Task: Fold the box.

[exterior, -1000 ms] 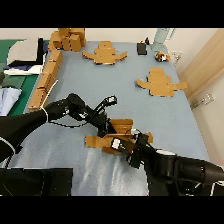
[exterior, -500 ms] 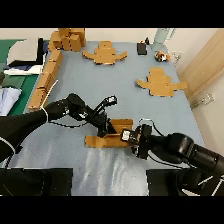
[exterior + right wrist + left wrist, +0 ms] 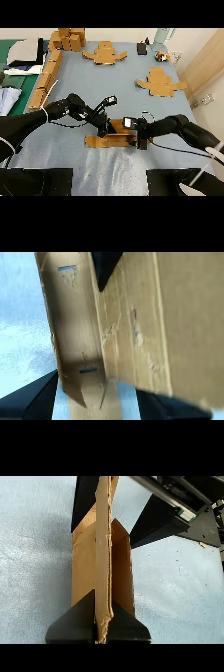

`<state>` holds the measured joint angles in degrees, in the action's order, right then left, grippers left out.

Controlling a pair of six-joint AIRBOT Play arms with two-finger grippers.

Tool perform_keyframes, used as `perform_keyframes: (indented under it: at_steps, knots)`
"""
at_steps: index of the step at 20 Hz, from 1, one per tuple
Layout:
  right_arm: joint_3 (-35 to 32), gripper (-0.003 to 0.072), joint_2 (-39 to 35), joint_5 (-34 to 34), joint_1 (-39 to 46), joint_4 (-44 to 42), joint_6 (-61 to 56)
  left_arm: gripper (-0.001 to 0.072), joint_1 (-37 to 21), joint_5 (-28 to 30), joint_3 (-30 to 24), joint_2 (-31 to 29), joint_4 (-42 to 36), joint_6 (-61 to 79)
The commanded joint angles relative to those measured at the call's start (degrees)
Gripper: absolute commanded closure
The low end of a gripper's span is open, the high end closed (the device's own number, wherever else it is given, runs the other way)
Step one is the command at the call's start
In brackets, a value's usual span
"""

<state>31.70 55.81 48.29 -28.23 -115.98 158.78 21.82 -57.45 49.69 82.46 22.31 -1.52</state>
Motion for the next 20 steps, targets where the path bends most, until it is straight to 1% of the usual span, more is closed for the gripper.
perform_keyframes:
  at_steps: [1,9,11,16,20]
  knots:
    - [3.6,-0.0023,7.1,5.6,3.8,-5.7,5.8,0.0694,0.0,0.0,0.0,0.0,0.0,0.0]
    - [3.6,-0.0015,7.6,8.2,3.9,-4.6,5.3,0.0695,0.0,0.0,0.0,0.0,0.0,0.0]
    - [3.6,-0.0005,7.3,8.2,3.8,-3.7,5.3,0.0694,0.0,0.0,0.0,0.0,0.0,0.0]
    - [3.6,-0.0005,8.2,7.5,3.8,-3.2,5.4,0.0695,0.0,0.0,0.0,0.0,0.0,0.0]
    - [3.3,-0.0003,9.0,7.5,3.7,-5.2,10.3,0.0695,0.0,0.0,0.0,0.0,0.0,0.0]
